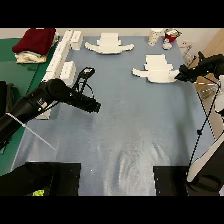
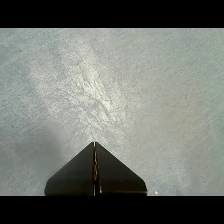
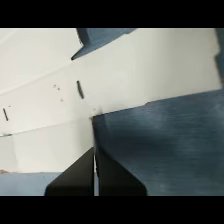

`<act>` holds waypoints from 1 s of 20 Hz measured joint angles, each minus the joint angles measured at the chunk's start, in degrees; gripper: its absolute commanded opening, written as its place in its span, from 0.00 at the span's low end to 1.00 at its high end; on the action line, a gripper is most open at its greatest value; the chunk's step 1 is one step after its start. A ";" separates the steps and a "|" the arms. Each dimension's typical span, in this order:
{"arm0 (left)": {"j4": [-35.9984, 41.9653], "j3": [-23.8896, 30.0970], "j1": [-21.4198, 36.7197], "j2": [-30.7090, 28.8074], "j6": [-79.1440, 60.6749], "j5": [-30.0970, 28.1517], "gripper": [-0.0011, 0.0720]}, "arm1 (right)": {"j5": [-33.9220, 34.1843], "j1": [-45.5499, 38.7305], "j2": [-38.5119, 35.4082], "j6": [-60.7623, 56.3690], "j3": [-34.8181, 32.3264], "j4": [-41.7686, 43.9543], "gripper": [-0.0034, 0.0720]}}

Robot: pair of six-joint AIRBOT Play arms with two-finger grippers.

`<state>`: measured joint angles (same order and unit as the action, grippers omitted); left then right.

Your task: Fold the box.

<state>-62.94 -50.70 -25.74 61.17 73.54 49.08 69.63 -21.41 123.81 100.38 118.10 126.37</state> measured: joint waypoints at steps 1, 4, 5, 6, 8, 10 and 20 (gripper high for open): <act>0.02 0.00 0.00 0.00 0.00 0.00 0.03 | 0.74 0.02 0.09 1.03 0.07 1.01 0.05; 0.00 0.00 0.00 0.00 0.00 0.00 0.03 | 4.22 0.13 -0.20 3.69 0.07 4.68 0.04; 0.00 0.00 0.00 0.00 -0.02 0.00 0.03 | 5.75 0.26 -0.59 4.39 -0.13 5.70 0.04; 0.00 0.00 0.00 0.00 0.00 0.00 0.03 | 7.23 0.57 -1.29 5.03 -0.90 6.49 0.04; 0.02 0.00 0.00 0.00 -0.02 0.00 0.03 | 10.14 1.46 -3.63 5.84 -4.20 7.43 0.04; 0.02 0.00 0.00 0.00 0.00 0.00 0.03 | 11.82 2.75 -7.48 6.58 -10.21 7.82 0.04; 0.02 0.00 0.00 0.00 0.00 -0.02 0.03 | 5.07 12.31 -44.96 8.72 -65.24 7.41 0.04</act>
